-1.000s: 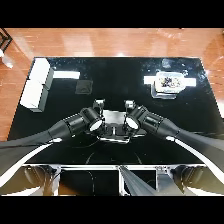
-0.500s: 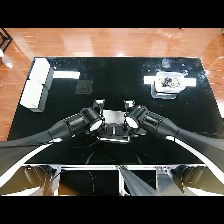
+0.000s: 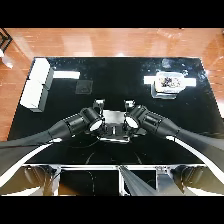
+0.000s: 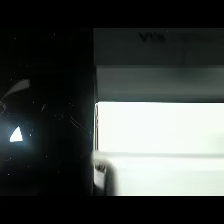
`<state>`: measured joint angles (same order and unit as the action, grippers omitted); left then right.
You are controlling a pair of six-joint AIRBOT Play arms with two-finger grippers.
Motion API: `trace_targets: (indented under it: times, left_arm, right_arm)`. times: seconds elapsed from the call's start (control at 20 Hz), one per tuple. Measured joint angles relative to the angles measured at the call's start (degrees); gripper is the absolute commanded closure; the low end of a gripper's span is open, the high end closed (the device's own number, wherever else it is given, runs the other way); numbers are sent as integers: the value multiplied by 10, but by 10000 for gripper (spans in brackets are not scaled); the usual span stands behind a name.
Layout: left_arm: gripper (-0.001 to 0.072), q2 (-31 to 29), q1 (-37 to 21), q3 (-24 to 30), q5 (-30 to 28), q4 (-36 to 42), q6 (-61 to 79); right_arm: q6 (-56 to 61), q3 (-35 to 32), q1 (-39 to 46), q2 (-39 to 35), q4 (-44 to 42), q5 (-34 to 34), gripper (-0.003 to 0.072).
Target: Fold the box and place the chain.
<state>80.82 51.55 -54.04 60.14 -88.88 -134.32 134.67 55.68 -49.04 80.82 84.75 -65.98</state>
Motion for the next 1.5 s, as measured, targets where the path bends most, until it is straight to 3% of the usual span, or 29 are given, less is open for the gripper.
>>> trace_targets:
  times: [0.2, 0.3, 0.35, 0.7, 1.0, 1.2, 1.4, 1.45, 1.5]
  left_arm:
    - [687, 0, 0, 0, 1, 1, 0]
    - [687, 0, 0, 0, 0, -1, 7]
    - [687, 0, 0, 0, 0, -1, 7]
    - [687, -1, 0, 0, 0, -1, 4]
    - [687, -2, 0, 0, -1, 0, 3]
    - [687, -2, 0, 0, 0, 0, 3]
    - [687, -2, 0, 0, -1, 0, 3]
    - [687, -2, 0, 0, 0, 0, 3]
    - [687, -2, 0, 0, -1, 0, 3]
  right_arm:
    - [-15, 0, 0, 0, -3, 2, 648]
    - [-26, 0, -1, 0, -6, 1, 303]
    - [-26, 0, -1, 0, -11, 4, 266]
    - [-77, 4, 4, -28, -2, -53, 260]
    - [-124, 7, 5, -145, 25, -101, 260]
    - [-135, 7, 13, -228, 99, -126, 260]
    - [-146, 7, 93, -264, 188, -141, 260]
    - [-150, 7, 128, -268, 202, -129, 226]
    - [-153, 7, 165, -269, 210, -112, -3]
